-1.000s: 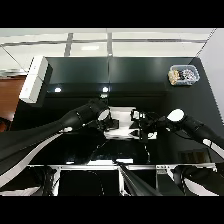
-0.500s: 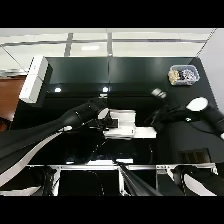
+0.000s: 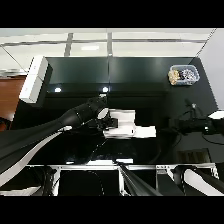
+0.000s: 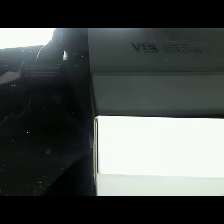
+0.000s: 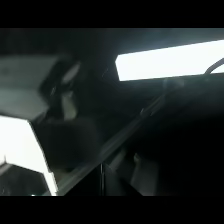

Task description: Fold the box and place the chain.

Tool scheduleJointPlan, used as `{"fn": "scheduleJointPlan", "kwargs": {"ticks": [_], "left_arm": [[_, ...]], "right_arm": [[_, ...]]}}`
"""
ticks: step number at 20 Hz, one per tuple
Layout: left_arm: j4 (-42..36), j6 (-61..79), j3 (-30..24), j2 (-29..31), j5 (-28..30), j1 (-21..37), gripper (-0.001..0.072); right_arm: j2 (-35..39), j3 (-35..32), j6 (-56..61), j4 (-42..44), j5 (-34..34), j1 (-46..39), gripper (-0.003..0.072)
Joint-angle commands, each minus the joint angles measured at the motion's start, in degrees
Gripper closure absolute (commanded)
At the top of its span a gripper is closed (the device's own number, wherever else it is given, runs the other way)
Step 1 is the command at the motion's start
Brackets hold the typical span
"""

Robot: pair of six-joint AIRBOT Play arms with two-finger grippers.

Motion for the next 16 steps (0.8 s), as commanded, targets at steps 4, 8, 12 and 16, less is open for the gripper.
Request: {"fn": "scheduleJointPlan", "kwargs": {"ticks": [4,8,12,16], "left_arm": [[-0.1,0.0,0.0,0.0,0.0,0.0,0.0684],[-0.1,0.0,0.0,0.0,-0.1,0.0,0.0685],[-0.1,0.0,0.0,0.0,-0.1,0.0,0.0684],[-0.1,0.0,0.0,0.0,0.0,0.0,0.0684]], "right_arm": [[-4.5,-1.9,-10.9,20.8,-1.0,14.5,0.0668],[-4.5,-0.3,-12.0,22.7,0.4,15.7,0.0667],[-4.5,2.6,-12.0,23.8,5.8,17.6,0.0172],[-4.5,6.8,-6.1,22.7,4.0,24.5,0.0174]]}}
